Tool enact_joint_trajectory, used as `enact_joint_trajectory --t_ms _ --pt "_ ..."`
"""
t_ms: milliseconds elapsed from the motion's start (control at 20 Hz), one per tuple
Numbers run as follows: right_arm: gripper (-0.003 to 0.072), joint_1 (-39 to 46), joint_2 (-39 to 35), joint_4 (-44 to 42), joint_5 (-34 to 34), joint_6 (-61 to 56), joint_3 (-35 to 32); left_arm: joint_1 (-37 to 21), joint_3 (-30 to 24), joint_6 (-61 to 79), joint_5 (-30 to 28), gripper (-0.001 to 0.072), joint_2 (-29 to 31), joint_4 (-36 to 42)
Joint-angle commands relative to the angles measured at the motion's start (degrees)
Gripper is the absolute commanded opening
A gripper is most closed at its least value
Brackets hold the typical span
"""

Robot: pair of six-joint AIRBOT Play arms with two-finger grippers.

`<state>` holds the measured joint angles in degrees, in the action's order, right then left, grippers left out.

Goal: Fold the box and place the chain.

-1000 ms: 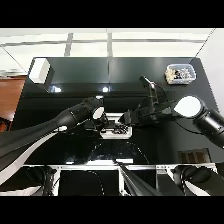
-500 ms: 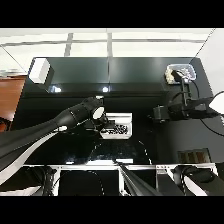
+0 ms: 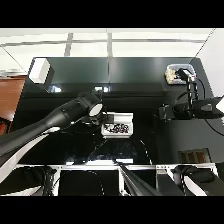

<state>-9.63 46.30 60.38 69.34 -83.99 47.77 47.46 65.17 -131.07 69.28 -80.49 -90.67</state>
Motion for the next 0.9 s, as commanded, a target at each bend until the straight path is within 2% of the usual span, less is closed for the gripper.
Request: enact_joint_trajectory --t_ms 0,100,200,300,350,400,450,500,600,700,850 --pt "0.0312 0.1 0.0 0.2 -0.3 0.3 0.0 -0.1 -1.5 9.6 5.9 0.0532 7.6 -7.1" --pt "0.0312 0.1 0.0 0.3 -0.3 0.3 0.0 -3.5 -8.1 10.8 7.5 0.0529 14.7 -12.9" --pt "0.0312 0.1 0.0 0.3 -0.3 0.3 0.0 -12.7 -17.1 12.4 4.3 0.0529 21.1 -9.7" --pt "0.0312 0.1 0.0 0.4 -0.4 0.2 0.0 -24.3 -25.2 22.5 -5.0 0.0528 25.4 4.2" --pt "0.0312 0.1 0.0 0.4 -0.4 0.2 0.0 -29.2 -28.3 34.3 -9.7 0.0528 26.2 15.1" --pt "0.0312 0.1 0.0 0.3 -0.3 0.2 0.0 -33.3 -30.9 53.5 -12.7 0.0528 26.0 28.9" --pt "0.0312 0.1 0.0 0.3 -0.4 0.0 0.0 -35.6 -32.5 73.5 -12.6 0.0529 25.3 40.0" --pt "0.0311 0.1 0.0 0.3 -0.5 0.0 0.0 -36.7 -33.7 91.9 -11.8 0.0542 24.5 48.1" --pt "0.0312 0.1 0.0 0.3 -0.6 0.0 0.0 -36.3 -34.8 118.1 -13.3 0.071 22.8 57.5" --pt "0.0311 0.1 0.0 0.3 -0.6 -0.9 0.0 -35.0 -34.8 137.4 -14.1 0.0709 21.3 60.6" --pt "0.0312 0.1 0.0 0.3 -0.8 -1.3 0.0 -32.4 -34.8 150.5 -17.4 0.0709 19.0 59.7"
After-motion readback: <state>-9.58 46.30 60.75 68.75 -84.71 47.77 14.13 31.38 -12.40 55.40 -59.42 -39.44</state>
